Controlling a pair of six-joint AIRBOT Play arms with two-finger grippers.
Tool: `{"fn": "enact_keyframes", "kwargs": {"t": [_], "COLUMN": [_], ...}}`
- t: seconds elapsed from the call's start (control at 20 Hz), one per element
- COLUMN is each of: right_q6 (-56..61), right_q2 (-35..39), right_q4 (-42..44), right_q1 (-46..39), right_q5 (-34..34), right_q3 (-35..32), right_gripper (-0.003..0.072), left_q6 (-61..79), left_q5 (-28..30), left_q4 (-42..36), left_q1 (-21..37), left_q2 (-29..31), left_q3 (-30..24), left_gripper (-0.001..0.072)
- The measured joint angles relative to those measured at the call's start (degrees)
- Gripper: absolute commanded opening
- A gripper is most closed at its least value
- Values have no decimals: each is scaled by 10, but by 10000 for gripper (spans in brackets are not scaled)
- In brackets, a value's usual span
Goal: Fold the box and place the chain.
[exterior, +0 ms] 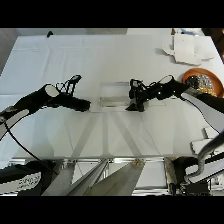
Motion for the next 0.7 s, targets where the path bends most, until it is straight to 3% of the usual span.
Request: {"fn": "enact_keyframes", "kwargs": {"t": [0.7], "right_q6": [0], "right_q2": [0], "right_q4": [1], "right_q1": [0], "right_q5": [0], "right_q3": [0], "right_gripper": [518], "left_q6": [38], "left_q5": [-23], "left_q4": [-56], "left_q1": [-6], "left_q2": [21], "left_q3": [-1], "left_gripper": [2]}}
